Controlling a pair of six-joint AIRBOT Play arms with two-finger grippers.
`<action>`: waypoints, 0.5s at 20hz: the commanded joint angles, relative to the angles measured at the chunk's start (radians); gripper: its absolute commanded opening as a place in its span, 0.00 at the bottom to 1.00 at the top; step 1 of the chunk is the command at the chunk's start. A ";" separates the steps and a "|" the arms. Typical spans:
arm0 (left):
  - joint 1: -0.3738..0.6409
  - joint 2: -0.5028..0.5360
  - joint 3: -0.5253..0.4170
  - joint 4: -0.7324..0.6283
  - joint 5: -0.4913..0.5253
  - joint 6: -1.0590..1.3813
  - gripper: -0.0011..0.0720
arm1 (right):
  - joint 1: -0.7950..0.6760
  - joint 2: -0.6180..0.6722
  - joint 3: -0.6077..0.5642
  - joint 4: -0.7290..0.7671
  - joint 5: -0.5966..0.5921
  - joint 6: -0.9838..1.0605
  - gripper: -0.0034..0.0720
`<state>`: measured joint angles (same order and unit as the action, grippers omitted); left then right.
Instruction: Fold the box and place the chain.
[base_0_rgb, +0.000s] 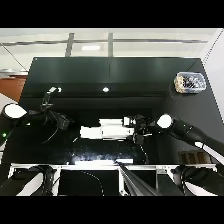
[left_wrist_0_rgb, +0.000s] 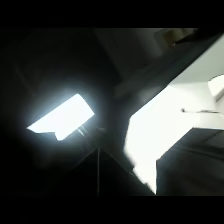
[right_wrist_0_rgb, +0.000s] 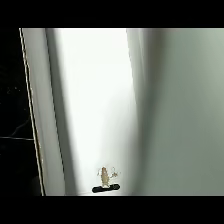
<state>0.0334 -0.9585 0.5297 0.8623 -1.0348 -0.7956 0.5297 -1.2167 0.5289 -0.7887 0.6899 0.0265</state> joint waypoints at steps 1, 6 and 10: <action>0.084 0.002 -0.049 0.018 -0.078 -0.184 0.11 | 0.001 0.000 0.000 0.002 0.012 0.004 0.54; -0.022 -0.046 -0.161 -0.049 -0.006 -0.229 0.24 | 0.001 0.000 0.000 0.002 0.007 0.004 0.54; -0.134 -0.100 -0.165 -0.149 0.114 -0.229 0.24 | 0.001 0.000 0.000 0.002 0.005 0.004 0.54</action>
